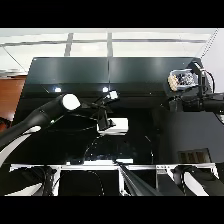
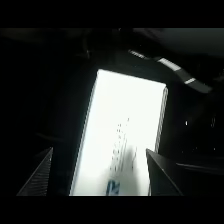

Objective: Fold the box and place the chain.

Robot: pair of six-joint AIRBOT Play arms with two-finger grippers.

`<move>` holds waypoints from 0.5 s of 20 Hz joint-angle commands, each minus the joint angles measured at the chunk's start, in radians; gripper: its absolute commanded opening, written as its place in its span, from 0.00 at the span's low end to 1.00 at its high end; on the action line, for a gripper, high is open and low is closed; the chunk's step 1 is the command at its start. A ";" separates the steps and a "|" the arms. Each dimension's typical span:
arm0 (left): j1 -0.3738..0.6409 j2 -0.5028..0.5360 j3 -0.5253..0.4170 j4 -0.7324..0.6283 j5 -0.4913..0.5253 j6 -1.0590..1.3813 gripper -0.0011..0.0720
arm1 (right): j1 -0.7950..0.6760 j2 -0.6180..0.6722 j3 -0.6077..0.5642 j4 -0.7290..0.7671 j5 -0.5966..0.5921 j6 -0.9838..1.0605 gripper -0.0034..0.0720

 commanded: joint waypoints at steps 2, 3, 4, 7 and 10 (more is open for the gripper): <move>-0.040 -0.092 0.069 -0.001 0.001 -0.039 0.99 | -0.003 0.001 0.000 -0.005 -0.005 -0.030 0.06; -0.045 -0.091 0.071 -0.005 -0.010 -0.042 0.99 | -0.002 0.001 0.000 -0.005 -0.003 -0.034 0.06; -0.050 -0.092 0.071 -0.005 -0.023 -0.042 0.99 | -0.002 0.001 -0.001 -0.005 -0.004 -0.034 0.06; -0.065 -0.092 0.072 -0.004 -0.024 -0.041 0.99 | -0.002 0.001 -0.001 -0.005 -0.005 -0.040 0.06; -0.074 -0.092 0.072 0.011 -0.028 -0.041 0.99 | -0.002 0.001 -0.001 -0.005 -0.008 -0.044 0.06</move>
